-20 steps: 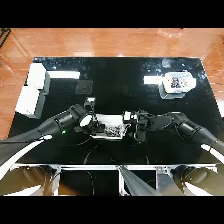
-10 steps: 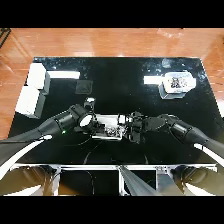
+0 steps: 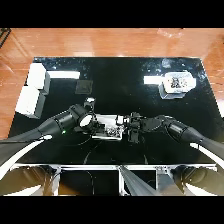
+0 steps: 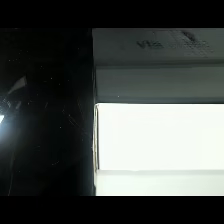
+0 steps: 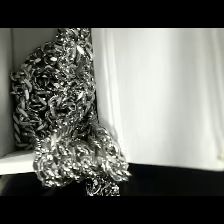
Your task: Fold the box and place the chain.
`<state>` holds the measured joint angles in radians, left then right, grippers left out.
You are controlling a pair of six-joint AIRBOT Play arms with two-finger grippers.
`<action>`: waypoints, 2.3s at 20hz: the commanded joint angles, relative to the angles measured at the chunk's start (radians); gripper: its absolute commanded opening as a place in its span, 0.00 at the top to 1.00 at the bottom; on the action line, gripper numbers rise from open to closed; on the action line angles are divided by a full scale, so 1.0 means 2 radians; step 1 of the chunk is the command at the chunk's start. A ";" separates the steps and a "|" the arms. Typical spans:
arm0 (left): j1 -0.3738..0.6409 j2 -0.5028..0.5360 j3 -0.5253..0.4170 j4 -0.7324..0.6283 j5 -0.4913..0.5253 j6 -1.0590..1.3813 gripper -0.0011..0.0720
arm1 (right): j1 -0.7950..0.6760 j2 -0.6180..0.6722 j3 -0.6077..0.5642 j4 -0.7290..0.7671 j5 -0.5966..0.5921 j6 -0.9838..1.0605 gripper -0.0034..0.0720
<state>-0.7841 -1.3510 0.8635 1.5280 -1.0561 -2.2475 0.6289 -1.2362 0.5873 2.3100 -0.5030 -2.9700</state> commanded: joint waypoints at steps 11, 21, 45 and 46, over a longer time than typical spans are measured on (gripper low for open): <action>0.000 0.000 0.000 0.000 0.000 0.000 0.95 | 0.000 0.164 0.010 -0.099 -0.112 0.336 0.93; 0.000 0.000 0.000 0.000 0.003 0.000 0.95 | 0.003 0.188 0.119 0.038 -0.133 0.430 0.93; 0.000 0.000 0.056 0.001 -0.040 0.001 0.16 | -0.262 0.260 0.117 -0.058 -0.367 0.572 0.07; 0.000 0.002 0.066 0.000 -0.058 0.016 0.16 | -0.261 0.260 0.117 -0.062 -0.368 0.572 0.06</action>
<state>-0.7841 -1.3499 0.9497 1.5288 -1.0908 -2.2456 0.1570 -0.7361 0.8223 2.2234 -1.2125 -1.8904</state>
